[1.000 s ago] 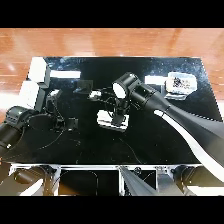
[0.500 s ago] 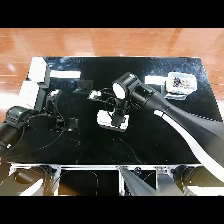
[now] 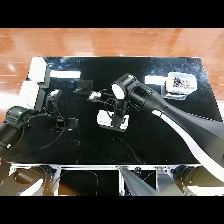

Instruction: Fold the box and place the chain.

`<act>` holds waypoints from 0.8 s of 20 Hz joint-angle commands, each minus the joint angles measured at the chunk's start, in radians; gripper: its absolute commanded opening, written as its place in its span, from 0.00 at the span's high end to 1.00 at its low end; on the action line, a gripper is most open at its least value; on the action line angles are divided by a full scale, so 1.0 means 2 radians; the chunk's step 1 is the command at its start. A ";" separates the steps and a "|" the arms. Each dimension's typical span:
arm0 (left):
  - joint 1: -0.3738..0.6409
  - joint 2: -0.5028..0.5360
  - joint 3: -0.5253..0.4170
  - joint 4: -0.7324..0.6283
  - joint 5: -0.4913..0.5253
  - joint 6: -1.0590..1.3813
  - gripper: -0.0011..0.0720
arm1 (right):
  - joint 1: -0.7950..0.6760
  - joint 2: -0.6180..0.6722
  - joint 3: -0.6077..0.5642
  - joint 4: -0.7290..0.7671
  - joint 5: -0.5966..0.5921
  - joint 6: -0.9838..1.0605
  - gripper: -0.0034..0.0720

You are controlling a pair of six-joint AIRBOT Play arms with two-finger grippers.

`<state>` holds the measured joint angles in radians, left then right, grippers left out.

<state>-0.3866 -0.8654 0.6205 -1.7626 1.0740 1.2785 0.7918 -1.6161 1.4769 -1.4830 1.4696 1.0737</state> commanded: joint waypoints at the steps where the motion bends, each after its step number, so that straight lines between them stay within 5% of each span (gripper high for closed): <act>1: 0.000 0.000 0.000 0.000 -0.001 0.000 0.35 | 0.001 -0.001 -0.008 0.016 0.000 0.000 0.56; 5: 0.000 0.000 0.000 0.000 -0.001 0.000 0.35 | 0.001 -0.001 -0.012 0.012 0.000 0.010 0.56; 7: 0.000 0.000 0.000 0.000 -0.001 0.000 0.35 | 0.001 0.001 -0.012 -0.004 0.000 0.025 0.29; 14: 0.000 0.000 0.000 -0.001 -0.001 0.000 0.35 | -0.013 0.020 0.018 -0.033 -0.013 0.073 0.29; 15: 0.000 0.000 0.000 -0.001 -0.001 0.000 0.35 | -0.021 0.029 0.019 -0.032 -0.020 0.109 0.36; 16: 0.000 0.000 0.000 -0.001 -0.001 0.000 0.35 | -0.032 0.040 0.019 -0.020 -0.023 0.148 0.61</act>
